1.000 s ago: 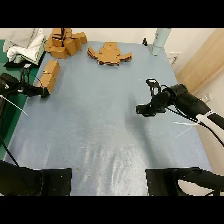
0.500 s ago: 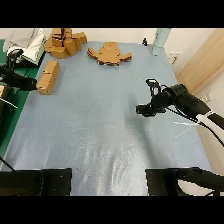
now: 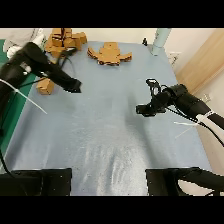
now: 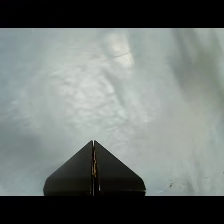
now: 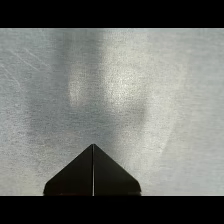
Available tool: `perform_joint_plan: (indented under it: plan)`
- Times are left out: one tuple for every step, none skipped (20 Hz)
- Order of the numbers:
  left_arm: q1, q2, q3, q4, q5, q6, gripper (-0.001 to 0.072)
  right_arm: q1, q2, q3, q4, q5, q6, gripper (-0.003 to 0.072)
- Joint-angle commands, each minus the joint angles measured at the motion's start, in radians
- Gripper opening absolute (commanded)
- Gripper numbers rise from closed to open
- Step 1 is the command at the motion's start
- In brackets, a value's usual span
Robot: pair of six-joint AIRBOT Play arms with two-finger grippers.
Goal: Fold the box.
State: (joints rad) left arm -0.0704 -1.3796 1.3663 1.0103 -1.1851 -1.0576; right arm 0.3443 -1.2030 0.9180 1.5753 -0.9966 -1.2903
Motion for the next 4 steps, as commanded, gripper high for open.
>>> perform_joint_plan:
  plan:
    - [-0.139,-0.037,0.000,0.016,0.033,-0.089,0.0009,0.000,-0.001,0.001,0.000,0.000,0.000,0.0006]
    - [-0.147,-0.041,0.000,0.013,0.033,-0.096,0.0009,0.000,-0.001,0.001,0.000,0.000,0.000,0.0006]
    - [-0.151,-0.042,0.000,0.010,0.026,-0.095,0.0009,0.000,-0.001,0.001,0.000,0.000,0.000,0.0006]
    - [-0.154,-0.042,0.000,0.008,0.027,-0.095,0.0009,0.000,-0.001,0.001,0.000,0.000,0.000,0.0006]
